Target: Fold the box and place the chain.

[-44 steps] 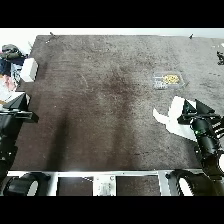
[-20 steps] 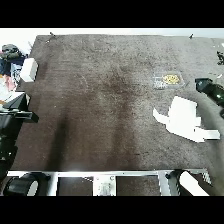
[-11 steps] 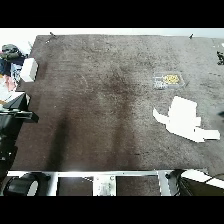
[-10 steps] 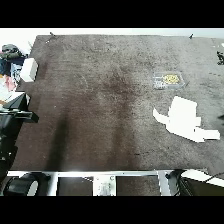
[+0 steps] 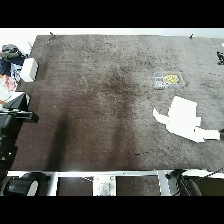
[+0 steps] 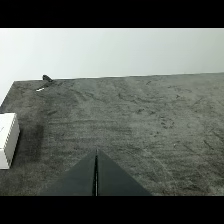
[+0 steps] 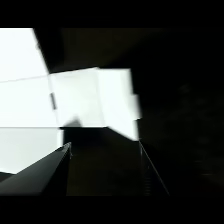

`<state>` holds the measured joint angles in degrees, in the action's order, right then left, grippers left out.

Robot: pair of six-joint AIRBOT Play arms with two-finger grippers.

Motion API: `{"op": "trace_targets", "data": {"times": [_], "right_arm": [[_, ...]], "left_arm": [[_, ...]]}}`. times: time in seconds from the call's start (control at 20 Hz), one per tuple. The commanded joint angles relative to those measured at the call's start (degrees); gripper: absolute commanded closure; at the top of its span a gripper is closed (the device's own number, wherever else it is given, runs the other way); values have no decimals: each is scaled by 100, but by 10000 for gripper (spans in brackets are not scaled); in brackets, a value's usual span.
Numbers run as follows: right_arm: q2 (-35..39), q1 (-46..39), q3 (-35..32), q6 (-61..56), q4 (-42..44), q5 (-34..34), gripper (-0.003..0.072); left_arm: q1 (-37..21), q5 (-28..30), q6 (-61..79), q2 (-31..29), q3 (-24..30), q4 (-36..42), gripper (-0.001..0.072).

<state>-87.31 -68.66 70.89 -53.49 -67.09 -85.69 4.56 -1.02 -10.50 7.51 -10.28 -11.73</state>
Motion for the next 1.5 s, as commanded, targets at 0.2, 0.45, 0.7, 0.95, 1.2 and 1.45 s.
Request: {"op": "trace_targets", "data": {"times": [0.2, 0.45, 0.7, 0.95, 1.2, 1.45], "right_arm": [[-817, -15, 896, 264, -238, -240, 213], [-1574, -11, 896, 1047, 579, -791, 214], [-1882, 201, 876, 1419, 605, -1191, 298], [-1917, 492, 595, 1821, 719, -1316, 396], [-1915, 522, 570, 2269, 831, -1781, 677], [-1799, 623, 363, 2267, 1792, -1781, 679]], "left_arm": [[-2, 0, 0, -4, 4, 0, 698], [-2, 2, 2, -4, 4, -2, 698], [-2, 2, 0, -4, 4, -2, 698], [0, 2, 0, -4, 4, 0, 698], [-2, 2, 0, -4, 4, -2, 698], [-2, 2, 2, -4, 4, -2, 698]]}}
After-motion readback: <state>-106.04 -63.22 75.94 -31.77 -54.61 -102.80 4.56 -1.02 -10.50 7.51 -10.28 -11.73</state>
